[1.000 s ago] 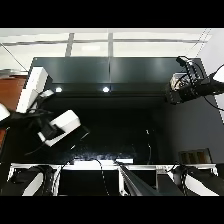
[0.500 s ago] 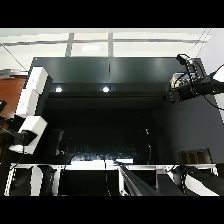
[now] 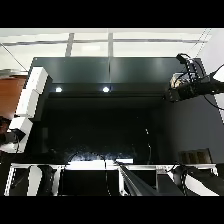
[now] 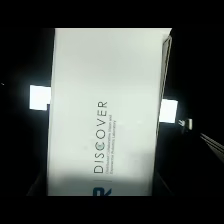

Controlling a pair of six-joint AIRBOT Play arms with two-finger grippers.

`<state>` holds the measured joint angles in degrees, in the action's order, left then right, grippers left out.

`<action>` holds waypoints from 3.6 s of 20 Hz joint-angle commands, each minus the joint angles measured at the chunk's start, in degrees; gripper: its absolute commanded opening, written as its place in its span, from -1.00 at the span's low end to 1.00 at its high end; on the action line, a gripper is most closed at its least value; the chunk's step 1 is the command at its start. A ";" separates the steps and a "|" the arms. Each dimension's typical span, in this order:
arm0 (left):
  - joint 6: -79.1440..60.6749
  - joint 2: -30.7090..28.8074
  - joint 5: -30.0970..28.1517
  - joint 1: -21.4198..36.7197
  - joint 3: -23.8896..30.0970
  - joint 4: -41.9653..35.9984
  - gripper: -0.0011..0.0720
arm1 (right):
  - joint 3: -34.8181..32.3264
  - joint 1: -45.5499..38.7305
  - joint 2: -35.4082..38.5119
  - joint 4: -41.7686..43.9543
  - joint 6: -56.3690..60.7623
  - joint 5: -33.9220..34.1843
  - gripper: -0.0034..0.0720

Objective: Fold the box and place the chain.

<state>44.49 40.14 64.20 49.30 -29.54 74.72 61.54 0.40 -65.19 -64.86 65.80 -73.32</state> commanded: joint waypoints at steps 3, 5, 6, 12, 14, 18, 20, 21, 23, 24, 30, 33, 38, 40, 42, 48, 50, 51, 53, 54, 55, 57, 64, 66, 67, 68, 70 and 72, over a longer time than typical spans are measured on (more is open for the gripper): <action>-5.88 5.81 -9.11 0.33 0.02 1.03 -0.16 | -0.02 0.00 0.02 0.98 1.77 0.04 -0.84; -7.30 8.15 -10.67 0.33 0.00 -0.28 -0.15 | -0.02 0.00 0.02 0.98 3.08 -0.07 -0.84; -9.05 8.92 -10.91 0.33 0.00 -2.12 -0.15 | -0.02 0.00 0.02 0.98 3.30 -0.22 -0.84; -12.20 11.63 -11.82 0.33 0.00 -6.12 -0.10 | -0.02 0.00 0.02 0.98 4.11 -0.37 -0.84; -11.52 11.67 -12.98 0.31 -0.02 -6.23 1.00 | -0.02 0.00 0.02 0.98 4.11 -0.44 -0.84; -9.09 9.92 -12.87 0.31 -2.56 -6.21 1.00 | -0.02 0.00 0.02 0.96 4.09 -0.02 -0.84; -5.84 8.52 -12.61 0.31 -5.84 -6.34 1.00 | -0.02 0.00 0.02 0.98 4.09 0.24 -0.84; -3.30 7.98 -12.50 0.22 -7.78 -7.19 1.00 | -0.02 0.00 0.02 0.98 4.09 0.35 -0.84; -1.84 7.06 -9.64 0.15 -12.09 -13.44 1.00 | -0.02 0.00 0.02 1.05 4.09 1.46 -0.84; -1.84 6.97 -7.23 -0.55 -14.21 -18.38 1.00 | -0.02 0.00 0.02 1.29 4.09 2.67 -0.84; 5.97 6.97 -3.02 -28.44 -21.44 -20.55 -0.12 | 0.07 1.42 0.04 4.74 4.09 4.61 -0.84; 10.62 7.21 -4.52 -44.81 -21.57 -20.26 -0.90 | -1.11 1.68 2.12 2.19 5.51 7.30 -0.85; 45.05 8.28 -14.88 -75.03 -21.20 3.39 -0.90 | -10.56 11.54 12.63 -2.05 6.93 12.72 -0.85; 54.49 10.27 -16.22 -80.89 -20.02 7.30 -0.90 | -16.35 16.06 15.19 -9.60 18.69 19.08 -0.85; 58.69 12.44 -18.86 -82.95 -18.56 7.21 -0.90 | -20.79 17.94 15.47 -16.20 27.85 23.32 -0.84; 59.65 14.56 -18.23 -82.86 -18.18 7.17 -0.89 | -23.65 17.90 15.47 -18.75 31.71 26.45 -0.85; 59.65 14.56 -19.19 -82.86 -18.18 7.15 -0.89 | -23.65 17.90 15.47 -18.64 31.71 25.57 -0.85; 59.65 14.56 -19.28 -82.86 -18.18 7.13 -0.89 | -23.65 17.90 15.47 -18.64 31.71 25.59 -0.85; 59.65 14.58 -19.21 -82.86 -18.18 7.13 -0.89 | -23.63 17.90 15.47 -18.64 31.71 25.59 -0.85; 59.65 14.60 -19.21 -82.86 -18.18 7.13 -0.89 | -23.65 17.90 15.47 -18.64 31.71 25.59 -0.85; 59.65 14.62 -19.21 -82.86 -18.18 7.13 -0.89 | -23.65 17.90 15.47 -18.64 31.71 25.57 -0.85; 59.67 14.62 -19.21 -82.86 -18.18 7.08 -0.89 | -23.65 17.90 15.47 -18.64 31.71 25.59 -0.85; 59.65 14.62 -19.21 -82.86 -18.18 7.10 -0.89 | -23.65 17.90 15.47 -18.64 31.71 25.59 -0.85; 59.67 14.62 -19.21 -82.86 -18.18 7.10 -0.89 | -23.65 17.90 15.47 -18.64 31.71 25.59 -0.85; 59.67 14.62 -19.21 -82.86 -18.18 7.10 -0.89 | -23.65 17.90 15.47 -18.64 31.71 25.59 -0.85; 59.65 14.62 -19.21 -82.86 -18.18 7.10 -0.89 | -23.65 17.90 15.47 -18.64 31.71 25.59 -0.85; 59.67 14.62 -19.21 -82.86 -18.18 7.10 -0.89 | -23.63 17.90 15.47 -18.64 31.71 25.59 -0.84; 59.67 14.62 -19.21 -82.86 -18.18 7.10 -0.89 | -23.65 17.90 15.47 -18.64 31.71 25.59 -0.85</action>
<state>104.14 54.74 44.99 -33.52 -47.75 81.82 37.89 18.24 -49.76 -83.59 97.51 -47.72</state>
